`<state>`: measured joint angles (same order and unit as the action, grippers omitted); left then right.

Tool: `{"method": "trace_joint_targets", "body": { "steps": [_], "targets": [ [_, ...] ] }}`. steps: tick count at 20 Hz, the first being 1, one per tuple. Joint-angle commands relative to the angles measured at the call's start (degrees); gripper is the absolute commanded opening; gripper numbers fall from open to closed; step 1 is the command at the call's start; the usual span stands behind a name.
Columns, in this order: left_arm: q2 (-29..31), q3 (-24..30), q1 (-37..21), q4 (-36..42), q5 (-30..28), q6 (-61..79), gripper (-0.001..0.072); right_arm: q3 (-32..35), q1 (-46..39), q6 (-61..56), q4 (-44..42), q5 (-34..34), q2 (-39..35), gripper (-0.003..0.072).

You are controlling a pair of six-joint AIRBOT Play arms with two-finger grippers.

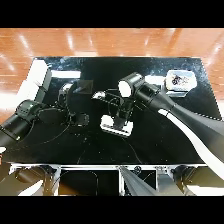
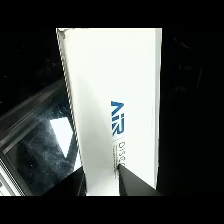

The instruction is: Fold the box and place the chain.

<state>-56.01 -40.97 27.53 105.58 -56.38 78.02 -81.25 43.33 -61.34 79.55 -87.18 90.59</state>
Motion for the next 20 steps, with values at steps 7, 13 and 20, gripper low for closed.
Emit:
{"method": "trace_joint_targets", "body": {
  "steps": [7, 13, 20],
  "targets": [
    [0.0, 0.02, 0.02, -0.13, -0.13, -0.28, 0.044, 0.02, 0.98, -1.51, 1.31, -0.55, -0.02, 0.0236],
    [0.0, 0.02, 0.02, -0.13, -0.13, -0.28, 0.044, 0.02, 0.96, -2.32, 1.33, -0.5, -0.02, 0.0407],
    [0.0, 0.02, 0.02, -0.13, -0.11, -0.28, 0.044, 0.02, 1.6, -2.45, 1.01, 0.46, -0.02, 0.0407]
  ]
}}
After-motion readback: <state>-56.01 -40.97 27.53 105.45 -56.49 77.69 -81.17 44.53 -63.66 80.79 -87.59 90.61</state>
